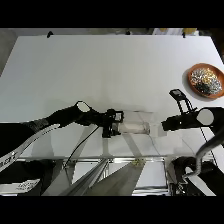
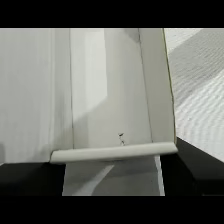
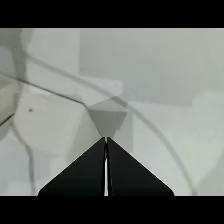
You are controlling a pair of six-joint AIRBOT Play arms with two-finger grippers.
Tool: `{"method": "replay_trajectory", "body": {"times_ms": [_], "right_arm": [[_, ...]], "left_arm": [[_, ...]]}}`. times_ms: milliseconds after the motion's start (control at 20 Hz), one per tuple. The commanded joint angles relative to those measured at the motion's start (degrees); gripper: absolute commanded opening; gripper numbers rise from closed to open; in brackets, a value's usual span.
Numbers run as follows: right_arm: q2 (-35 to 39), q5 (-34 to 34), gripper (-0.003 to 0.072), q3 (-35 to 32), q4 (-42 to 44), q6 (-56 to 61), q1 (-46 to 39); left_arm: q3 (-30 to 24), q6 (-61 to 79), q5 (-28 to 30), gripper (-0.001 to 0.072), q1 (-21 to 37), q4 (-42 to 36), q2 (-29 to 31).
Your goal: Fold the box and place the chain.
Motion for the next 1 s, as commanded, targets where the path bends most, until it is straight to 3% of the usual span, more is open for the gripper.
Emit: {"method": "replay_trajectory", "body": {"times_ms": [0,150,350,650,850,950], "right_arm": [[-3.2,1.1,0.0018,0.2,0.3,5.4,-1.2],[0.7,5.2,0.0018,2.7,2.8,1.6,-5.3],[4.2,11.7,0.0019,5.9,3.2,-6.9,-16.6],[-1.9,10.2,0.0019,4.3,9.4,-11.0,-21.8],[-4.3,3.0,0.0019,-5.0,19.1,-15.8,-21.7],[-4.3,2.4,0.0019,-5.8,22.1,-17.4,-19.9]], "left_arm": [[0.0,0.0,0.1,0.0314,0.0,0.0,0.0],[0.0,0.0,0.1,0.0314,0.0,0.0,0.0],[0.0,0.0,0.1,0.0314,0.0,0.0,0.0],[0.0,0.0,0.1,0.0314,0.0,0.0,0.0],[0.0,0.0,0.1,0.0314,0.0,0.0,0.0],[0.0,0.0,0.1,0.0314,0.0,0.0,0.0]]}}
